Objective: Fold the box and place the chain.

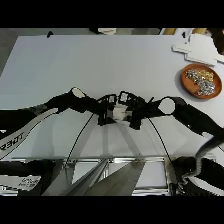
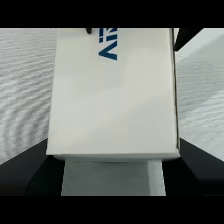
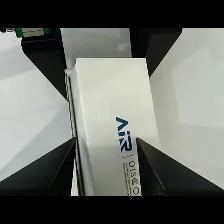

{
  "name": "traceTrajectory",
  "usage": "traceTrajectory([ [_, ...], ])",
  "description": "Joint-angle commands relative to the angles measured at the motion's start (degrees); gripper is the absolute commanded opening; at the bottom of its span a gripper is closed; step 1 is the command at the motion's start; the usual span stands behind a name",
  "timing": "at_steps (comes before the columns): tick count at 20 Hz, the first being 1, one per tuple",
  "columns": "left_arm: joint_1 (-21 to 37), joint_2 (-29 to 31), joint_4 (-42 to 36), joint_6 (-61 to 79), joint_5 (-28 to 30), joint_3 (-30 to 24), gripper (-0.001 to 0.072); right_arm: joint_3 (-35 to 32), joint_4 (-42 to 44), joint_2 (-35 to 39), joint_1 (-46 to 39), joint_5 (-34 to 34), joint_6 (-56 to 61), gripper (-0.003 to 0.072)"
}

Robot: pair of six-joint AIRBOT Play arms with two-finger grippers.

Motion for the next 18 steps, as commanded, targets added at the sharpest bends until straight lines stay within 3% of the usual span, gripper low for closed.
traceTrajectory([
  [1,0.0,0.0,-0.2,-0.1,0.2,0.0,0.0209,0.0,1.7,0.6,0.0,1.6,0.0,0.0415],
  [9,0.0,0.0,-0.2,-0.1,0.2,0.0,0.0209,0.0,5.5,5.9,-3.9,3.1,2.1,0.0403],
  [10,0.0,0.0,-0.2,-0.1,0.2,0.0,0.0209,0.0,6.0,5.9,-4.3,3.1,2.1,0.0375],
  [11,0.0,0.0,-0.2,-0.1,0.1,0.0,0.0209,0.0,5.8,5.8,-4.4,3.1,2.1,0.0264],
  [12,0.0,0.0,-0.2,-0.1,0.1,0.0,0.0209,0.0,5.2,5.7,-4.4,3.1,2.1,0.0074],
  [13,0.0,0.0,-0.2,-0.1,0.2,0.0,0.0209,0.0,4.9,5.5,-4.4,3.2,2.1,0.0015],
  [18,0.0,0.0,-0.2,-0.1,0.1,0.0,0.0209,-0.3,4.6,3.0,-4.4,5.3,2.1,0.0015],
])
